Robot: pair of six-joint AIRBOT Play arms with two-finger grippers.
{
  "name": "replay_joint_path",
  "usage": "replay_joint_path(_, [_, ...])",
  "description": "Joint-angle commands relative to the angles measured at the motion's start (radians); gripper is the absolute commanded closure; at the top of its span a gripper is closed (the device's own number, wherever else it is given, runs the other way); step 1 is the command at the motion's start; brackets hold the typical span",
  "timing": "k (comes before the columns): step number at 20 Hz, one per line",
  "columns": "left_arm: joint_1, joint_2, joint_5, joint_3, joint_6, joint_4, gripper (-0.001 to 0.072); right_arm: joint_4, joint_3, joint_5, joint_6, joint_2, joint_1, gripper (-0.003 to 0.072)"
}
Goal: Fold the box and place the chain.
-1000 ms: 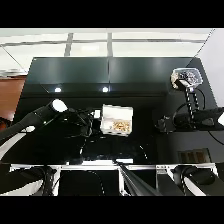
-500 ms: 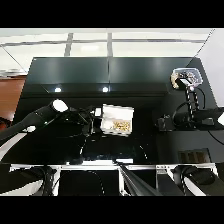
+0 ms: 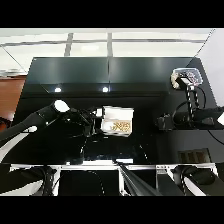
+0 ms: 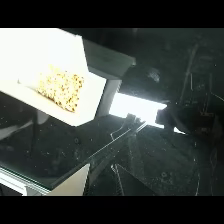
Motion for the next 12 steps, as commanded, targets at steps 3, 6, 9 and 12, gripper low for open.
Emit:
replay_joint_path(3, [-0.027,0.0,0.005,0.0,-0.001,0.015,0.0031,0.0,-0.001,-0.02,0.0,0.001,0.0,0.0486])
replay_joint_path(6, [-0.026,-0.002,0.007,0.0,-0.005,0.014,0.0129,-0.001,-0.001,-0.022,0.0,0.001,0.0,0.0486])
replay_joint_path(9, [-0.026,-0.002,0.008,0.0,-0.005,0.014,0.0265,-0.003,-0.01,-0.047,0.0,0.001,0.001,0.0486])
replay_joint_path(12, [-0.026,-0.002,0.014,0.0,-0.005,0.014,0.0326,0.008,-0.091,-0.206,-0.028,-0.003,0.033,0.0485])
